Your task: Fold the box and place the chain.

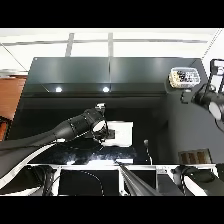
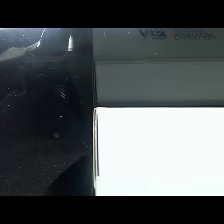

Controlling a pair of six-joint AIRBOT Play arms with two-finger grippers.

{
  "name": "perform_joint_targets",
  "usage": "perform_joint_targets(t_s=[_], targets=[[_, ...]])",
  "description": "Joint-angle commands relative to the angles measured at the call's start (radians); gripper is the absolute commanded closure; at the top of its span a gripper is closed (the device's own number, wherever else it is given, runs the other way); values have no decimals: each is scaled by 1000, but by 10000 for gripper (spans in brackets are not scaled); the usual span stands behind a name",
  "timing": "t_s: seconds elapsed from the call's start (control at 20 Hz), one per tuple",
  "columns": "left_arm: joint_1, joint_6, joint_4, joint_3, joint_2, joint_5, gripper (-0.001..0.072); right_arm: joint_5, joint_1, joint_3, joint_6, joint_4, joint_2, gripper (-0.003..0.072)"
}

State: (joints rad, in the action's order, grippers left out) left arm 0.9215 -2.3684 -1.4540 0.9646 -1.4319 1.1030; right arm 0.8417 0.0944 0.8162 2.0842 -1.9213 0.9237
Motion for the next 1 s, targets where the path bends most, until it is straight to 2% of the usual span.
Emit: perform_joint_targets(t_s=[0.0,0.1,0.2,0.3,0.35,0.5,0.85,0.9,0.95], targets=[[-1,1,0,0,0,-7,677,-139,-173,203,-51,187,272,-16],[-1,0,0,0,0,-6,677,-5,-233,450,-73,407,493,-9],[0,0,0,0,0,-1,677,226,-289,721,-87,617,726,-5],[0,0,0,0,0,-1,677,346,-307,902,-45,645,875,102],[-1,0,-1,0,0,-3,677,357,-308,958,-20,638,925,107],[-1,0,-3,0,0,-2,677,312,-308,990,68,639,985,107],[-1,1,-3,0,0,-2,677,243,-308,990,113,671,1038,108],[-1,1,-3,0,0,-1,676,237,-308,990,113,671,1042,116],[-1,1,-3,0,0,-2,677,230,-308,990,113,673,1045,157]])
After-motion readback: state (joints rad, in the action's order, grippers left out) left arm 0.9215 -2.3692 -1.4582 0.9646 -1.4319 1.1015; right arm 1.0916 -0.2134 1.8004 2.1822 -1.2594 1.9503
